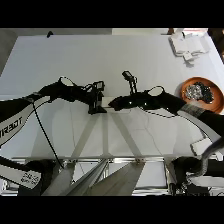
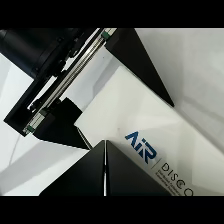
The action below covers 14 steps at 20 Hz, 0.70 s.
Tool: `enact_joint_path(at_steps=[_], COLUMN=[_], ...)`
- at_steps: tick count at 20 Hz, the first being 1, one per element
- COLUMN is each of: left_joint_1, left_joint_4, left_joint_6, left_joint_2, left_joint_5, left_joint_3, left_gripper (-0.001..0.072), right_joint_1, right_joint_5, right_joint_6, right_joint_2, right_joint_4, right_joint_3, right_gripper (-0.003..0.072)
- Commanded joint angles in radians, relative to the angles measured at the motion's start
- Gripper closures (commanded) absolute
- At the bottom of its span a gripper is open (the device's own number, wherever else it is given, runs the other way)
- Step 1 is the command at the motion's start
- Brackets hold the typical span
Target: Fold the box and place the chain.
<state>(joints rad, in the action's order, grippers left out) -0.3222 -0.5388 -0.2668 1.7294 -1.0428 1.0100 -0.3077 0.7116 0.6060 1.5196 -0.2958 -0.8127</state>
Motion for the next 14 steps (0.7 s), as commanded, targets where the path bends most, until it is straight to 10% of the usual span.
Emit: enact_joint_path(at_steps=[1, 14], left_joint_1=[0.0, 0.0], left_joint_4=[0.0, 0.0], left_joint_6=[0.002, 0.002], left_joint_2=[0.0, 0.0], left_joint_5=[-0.001, -0.001], left_joint_3=[0.0, 0.0], left_gripper=[0.039, 0.039], right_joint_1=[-0.001, 0.247], right_joint_5=[0.005, -0.04], right_joint_6=[0.019, 0.061], right_joint_2=[-0.019, -0.461], right_joint_4=[-0.06, -0.253], right_joint_3=[0.001, -0.001], right_gripper=[0.0677, 0.0674])
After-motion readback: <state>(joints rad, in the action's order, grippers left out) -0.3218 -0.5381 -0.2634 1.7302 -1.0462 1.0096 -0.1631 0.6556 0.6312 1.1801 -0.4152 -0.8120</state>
